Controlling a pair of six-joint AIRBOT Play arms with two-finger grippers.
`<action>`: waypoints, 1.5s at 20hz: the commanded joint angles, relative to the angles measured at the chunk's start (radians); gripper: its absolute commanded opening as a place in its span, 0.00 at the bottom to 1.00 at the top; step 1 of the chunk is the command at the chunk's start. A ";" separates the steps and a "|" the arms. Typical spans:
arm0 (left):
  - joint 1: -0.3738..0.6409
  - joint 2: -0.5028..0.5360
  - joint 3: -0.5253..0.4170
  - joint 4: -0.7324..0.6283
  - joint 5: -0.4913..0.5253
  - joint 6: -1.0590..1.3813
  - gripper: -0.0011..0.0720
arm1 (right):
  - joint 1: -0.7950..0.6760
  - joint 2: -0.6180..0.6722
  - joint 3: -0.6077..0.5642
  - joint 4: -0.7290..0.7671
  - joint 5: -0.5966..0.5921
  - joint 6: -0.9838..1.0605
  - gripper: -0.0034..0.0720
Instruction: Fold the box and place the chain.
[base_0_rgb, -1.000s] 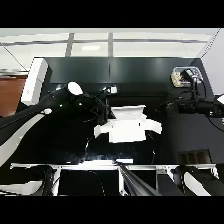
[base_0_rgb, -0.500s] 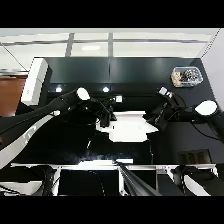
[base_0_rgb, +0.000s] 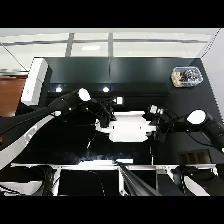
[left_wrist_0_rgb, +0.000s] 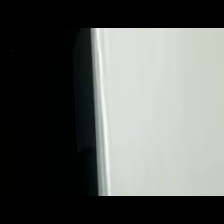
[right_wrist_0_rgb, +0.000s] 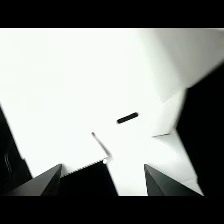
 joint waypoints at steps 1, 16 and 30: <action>0.000 -0.001 0.000 0.003 0.002 0.001 0.05 | 0.029 0.000 -0.026 -0.097 -0.031 -0.050 0.83; 0.000 -0.001 0.000 0.006 0.002 0.001 0.05 | 0.105 0.000 -0.026 -0.003 -0.002 -0.065 0.83; 0.000 -0.001 0.000 0.006 0.001 0.001 0.05 | 0.174 0.001 -0.016 0.039 -0.113 0.014 0.99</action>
